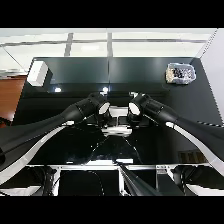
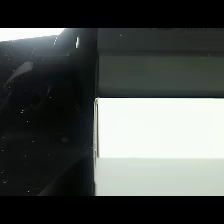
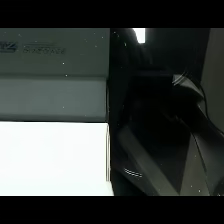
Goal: Fold the box and place the chain.
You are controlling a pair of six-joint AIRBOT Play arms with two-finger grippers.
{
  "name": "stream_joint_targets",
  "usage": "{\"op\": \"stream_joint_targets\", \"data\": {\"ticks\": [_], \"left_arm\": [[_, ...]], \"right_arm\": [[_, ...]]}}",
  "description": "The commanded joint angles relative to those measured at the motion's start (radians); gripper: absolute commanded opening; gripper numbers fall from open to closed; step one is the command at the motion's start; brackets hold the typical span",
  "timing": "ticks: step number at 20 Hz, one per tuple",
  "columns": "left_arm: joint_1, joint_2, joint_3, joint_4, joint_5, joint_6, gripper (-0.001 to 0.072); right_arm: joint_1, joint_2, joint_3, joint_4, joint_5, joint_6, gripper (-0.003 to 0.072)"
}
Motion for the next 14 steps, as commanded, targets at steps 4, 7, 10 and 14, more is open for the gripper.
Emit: {"op": "stream_joint_targets", "data": {"ticks": [4,7,10,14], "left_arm": [[0.001,0.000,0.000,0.002,-0.002,0.000,0.0025],[0.001,0.000,0.000,0.001,-0.002,0.000,0.0025],[0.001,0.000,0.000,0.002,-0.002,0.000,0.0025],[0.001,0.000,0.000,0.002,-0.002,0.000,0.0025]], "right_arm": [[0.001,-0.001,0.001,-0.001,0.013,0.012,0.0168],[0.001,-0.002,0.000,-0.001,0.012,0.012,0.0167],[0.001,-0.019,0.000,0.003,0.013,0.012,0.0166],[0.001,-0.027,0.000,0.014,0.011,0.012,0.0015]]}}
